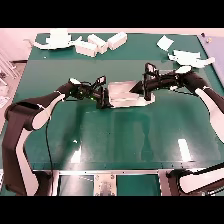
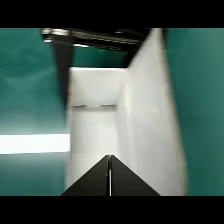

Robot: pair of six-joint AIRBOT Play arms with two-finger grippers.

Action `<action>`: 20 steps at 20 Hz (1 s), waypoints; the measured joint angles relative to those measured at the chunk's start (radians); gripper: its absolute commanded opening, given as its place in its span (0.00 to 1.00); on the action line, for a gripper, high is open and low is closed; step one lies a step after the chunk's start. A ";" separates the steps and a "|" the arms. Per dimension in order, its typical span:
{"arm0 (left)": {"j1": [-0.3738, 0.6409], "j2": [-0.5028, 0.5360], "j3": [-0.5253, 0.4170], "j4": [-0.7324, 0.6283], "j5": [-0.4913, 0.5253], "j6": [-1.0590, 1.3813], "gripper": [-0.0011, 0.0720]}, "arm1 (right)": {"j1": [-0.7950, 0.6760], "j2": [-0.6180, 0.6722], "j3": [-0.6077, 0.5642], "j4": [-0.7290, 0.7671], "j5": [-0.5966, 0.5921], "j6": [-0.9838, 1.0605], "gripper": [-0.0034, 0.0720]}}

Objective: Fold the box and place the chain.

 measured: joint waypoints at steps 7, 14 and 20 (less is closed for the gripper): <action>0.000 0.000 0.000 0.000 0.000 0.000 0.65 | 0.000 -0.013 0.006 0.096 -0.180 -0.078 0.06; 0.000 0.000 0.000 0.000 0.000 0.000 0.65 | 0.001 -0.102 0.007 0.108 -0.256 -0.105 0.06; -0.001 0.000 0.000 0.002 -0.003 0.000 0.65 | 0.003 -0.144 -0.010 0.054 -0.209 -0.071 0.06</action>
